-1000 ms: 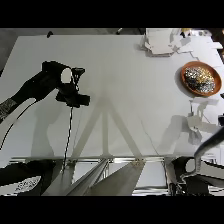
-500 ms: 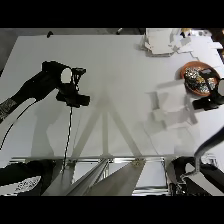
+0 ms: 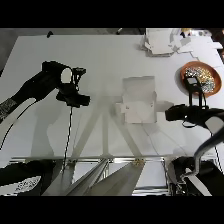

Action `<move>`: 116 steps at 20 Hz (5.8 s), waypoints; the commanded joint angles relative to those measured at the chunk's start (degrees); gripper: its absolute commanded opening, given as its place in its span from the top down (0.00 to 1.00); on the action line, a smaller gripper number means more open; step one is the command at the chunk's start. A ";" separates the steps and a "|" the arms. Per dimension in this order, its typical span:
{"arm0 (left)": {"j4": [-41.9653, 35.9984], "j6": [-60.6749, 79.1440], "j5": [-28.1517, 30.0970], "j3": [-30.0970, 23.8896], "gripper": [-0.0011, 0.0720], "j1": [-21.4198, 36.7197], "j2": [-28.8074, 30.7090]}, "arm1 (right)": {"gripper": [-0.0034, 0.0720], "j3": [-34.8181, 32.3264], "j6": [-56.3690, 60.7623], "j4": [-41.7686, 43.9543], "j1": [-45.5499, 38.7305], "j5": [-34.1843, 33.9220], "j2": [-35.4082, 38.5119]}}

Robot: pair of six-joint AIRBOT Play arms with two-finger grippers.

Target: Fold the box and place the chain.

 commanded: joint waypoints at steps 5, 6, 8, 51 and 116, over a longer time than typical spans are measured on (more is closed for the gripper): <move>0.63 15.58 6.99 -0.04 0.97 0.00 -0.04 | 0.93 -5.60 4.39 1.55 9.79 -2.12 4.22; 0.35 16.09 6.86 -0.04 0.97 -0.02 -0.15 | 0.93 -5.60 4.42 1.53 9.86 -2.14 4.22; 0.37 16.65 9.53 -0.04 0.97 -0.02 -0.39 | 0.93 -5.60 4.42 1.53 9.86 -2.40 4.22; -56.04 101.53 24.11 -9.64 0.99 -4.24 -5.25 | 0.48 4.59 -0.33 2.43 9.86 1.38 5.88; -57.86 108.45 26.62 -10.01 0.97 -4.66 -10.73 | 0.04 -13.99 -77.05 16.96 20.37 -19.28 -4.50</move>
